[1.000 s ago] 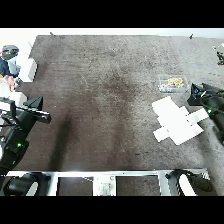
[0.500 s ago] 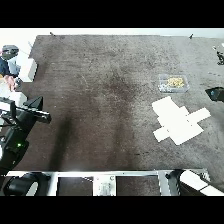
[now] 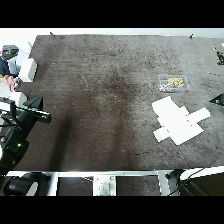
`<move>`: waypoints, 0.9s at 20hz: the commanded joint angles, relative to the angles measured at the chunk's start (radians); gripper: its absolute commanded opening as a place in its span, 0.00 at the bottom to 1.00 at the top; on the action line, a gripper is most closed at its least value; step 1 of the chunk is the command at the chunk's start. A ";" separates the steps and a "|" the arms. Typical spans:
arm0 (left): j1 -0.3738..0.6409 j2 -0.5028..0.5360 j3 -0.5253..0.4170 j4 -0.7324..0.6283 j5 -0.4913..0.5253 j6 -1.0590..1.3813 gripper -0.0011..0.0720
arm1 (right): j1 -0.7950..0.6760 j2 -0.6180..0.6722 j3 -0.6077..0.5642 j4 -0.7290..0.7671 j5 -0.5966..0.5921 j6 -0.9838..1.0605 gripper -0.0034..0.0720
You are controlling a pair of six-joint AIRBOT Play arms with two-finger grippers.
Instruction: Fold the box and place the chain.
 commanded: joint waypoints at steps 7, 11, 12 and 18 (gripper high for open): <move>0.000 0.000 -0.001 0.000 0.000 0.000 0.03 | -0.002 -0.238 0.179 -0.032 0.293 -0.232 0.60; 0.000 0.000 -0.001 0.000 0.000 0.000 0.03 | 0.000 -0.268 0.177 -0.012 0.364 -0.263 0.60; 0.000 0.000 0.000 0.000 0.000 0.000 0.03 | 0.003 -0.276 0.177 -0.012 0.368 -0.263 0.60; 0.000 0.000 0.000 0.000 -0.001 0.000 0.03 | 0.032 -0.288 0.138 -0.029 0.395 -0.264 0.50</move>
